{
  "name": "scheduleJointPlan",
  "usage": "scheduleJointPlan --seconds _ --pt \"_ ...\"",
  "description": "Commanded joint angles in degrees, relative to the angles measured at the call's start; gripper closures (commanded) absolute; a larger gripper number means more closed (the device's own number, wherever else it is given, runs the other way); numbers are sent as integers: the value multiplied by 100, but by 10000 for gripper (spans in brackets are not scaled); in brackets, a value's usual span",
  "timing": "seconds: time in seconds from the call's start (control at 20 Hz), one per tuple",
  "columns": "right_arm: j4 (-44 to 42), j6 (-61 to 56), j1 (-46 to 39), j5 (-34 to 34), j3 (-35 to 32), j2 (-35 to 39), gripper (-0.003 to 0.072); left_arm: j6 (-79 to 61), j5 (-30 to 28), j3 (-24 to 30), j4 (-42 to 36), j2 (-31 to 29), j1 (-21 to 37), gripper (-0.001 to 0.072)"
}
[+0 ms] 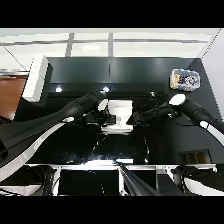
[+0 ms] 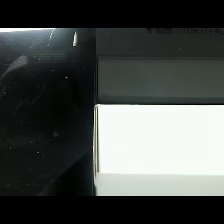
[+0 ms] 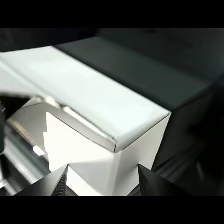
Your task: Fold the box and place the chain.
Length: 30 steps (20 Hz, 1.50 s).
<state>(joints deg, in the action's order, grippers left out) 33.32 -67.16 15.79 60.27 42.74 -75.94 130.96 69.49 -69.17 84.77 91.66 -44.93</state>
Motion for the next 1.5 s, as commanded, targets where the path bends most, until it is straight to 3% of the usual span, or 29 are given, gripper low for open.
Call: scheduleJointPlan --seconds 0.0,0.3,0.35,0.4,0.6,0.85,1.45 --pt "656 -767 437 -439 186 -4 210 -2 -4 -4 0 0 4 678" --pt "2426 -2699 1093 -656 651 -4 213 -2 -11 -4 0 0 4 678" --pt "2747 -2916 1235 -634 732 -4 269 -2 -13 -4 0 0 4 678" --pt "3038 -2973 1408 -634 826 -9 422 -2 -7 -4 0 0 4 678" --pt "4081 -4284 1897 -323 1248 -227 421 -2 -4 -4 -2 0 4 678" --pt "4538 -4999 2173 273 1606 -579 422 -2 -4 -4 -2 0 4 678" --pt "4638 -6019 2306 315 1626 -809 428 -2 -2 -4 0 0 4 678"
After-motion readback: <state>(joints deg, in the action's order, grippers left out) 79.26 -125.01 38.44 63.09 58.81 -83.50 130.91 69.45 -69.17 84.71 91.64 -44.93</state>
